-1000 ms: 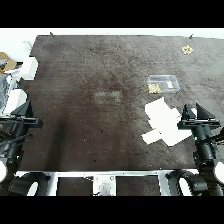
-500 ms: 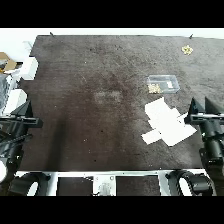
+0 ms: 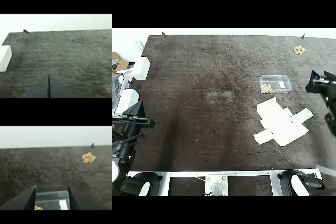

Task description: Fold the box and place the chain.

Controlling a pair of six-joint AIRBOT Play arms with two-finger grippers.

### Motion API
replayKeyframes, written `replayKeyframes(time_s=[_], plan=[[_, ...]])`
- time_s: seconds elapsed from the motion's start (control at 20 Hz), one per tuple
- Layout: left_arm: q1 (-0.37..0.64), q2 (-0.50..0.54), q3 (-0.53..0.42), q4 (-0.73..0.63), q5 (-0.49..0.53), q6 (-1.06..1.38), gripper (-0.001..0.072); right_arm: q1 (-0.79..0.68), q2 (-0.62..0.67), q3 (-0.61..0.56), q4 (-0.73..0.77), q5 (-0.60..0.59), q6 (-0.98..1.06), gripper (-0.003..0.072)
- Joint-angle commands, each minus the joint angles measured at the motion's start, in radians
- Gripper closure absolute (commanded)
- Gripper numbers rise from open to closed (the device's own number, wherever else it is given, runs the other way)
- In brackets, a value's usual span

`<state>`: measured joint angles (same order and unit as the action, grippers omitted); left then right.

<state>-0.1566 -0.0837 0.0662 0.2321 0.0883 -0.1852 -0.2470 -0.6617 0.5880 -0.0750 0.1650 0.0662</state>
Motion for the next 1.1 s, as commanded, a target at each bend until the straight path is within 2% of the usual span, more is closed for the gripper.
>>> replayKeyframes(time_s=[0.0, 0.1, 0.2, 0.4, 0.5, 0.55, 0.65, 0.85, 1.05], plan=[[0.0, 0.0, 0.0, 0.0, 0.0, 0.0, 0.0697, -0.253, -0.294, 0.186, -0.188, 0.488, 0.245, 0.0228], [0.0, 0.0, 0.0, 0.0, 0.0, 0.0, 0.0697, -0.374, -0.459, 0.321, -0.407, 0.734, 0.4, 0.0228], [0.0, 0.0, 0.0, 0.0, 0.0, 0.0, 0.0697, -0.448, -0.592, 0.461, -0.584, 0.906, 0.505, 0.0228], [0.0, 0.0, 0.0, 0.0, 0.0, 0.0, 0.0697, -0.481, -0.775, 0.713, -0.888, 1.068, 0.635, 0.0229], [0.0, 0.0, 0.0, 0.0, 0.0, 0.0, 0.0697, -0.481, -0.879, 0.85, -0.992, 1.194, 0.645, 0.0229], [0.0, 0.0, 0.0, 0.0, 0.0, 0.0, 0.0697, -0.481, -0.925, 0.903, -1.022, 1.216, 0.645, 0.0229], [0.0, 0.0, 0.0, 0.0, 0.0, 0.0, 0.0697, -0.481, -0.986, 0.95, -1.033, 1.221, 0.618, 0.0247], [0.0, 0.0, 0.0, 0.0, 0.0, 0.0, 0.0697, -0.442, -1.08, 0.961, -1.169, 1.295, 0.51, 0.0247], [0.0, 0.0, 0.0, 0.0, 0.0, 0.0, 0.0697, -0.425, -1.168, 0.942, -1.163, 1.374, 0.415, 0.0252]])
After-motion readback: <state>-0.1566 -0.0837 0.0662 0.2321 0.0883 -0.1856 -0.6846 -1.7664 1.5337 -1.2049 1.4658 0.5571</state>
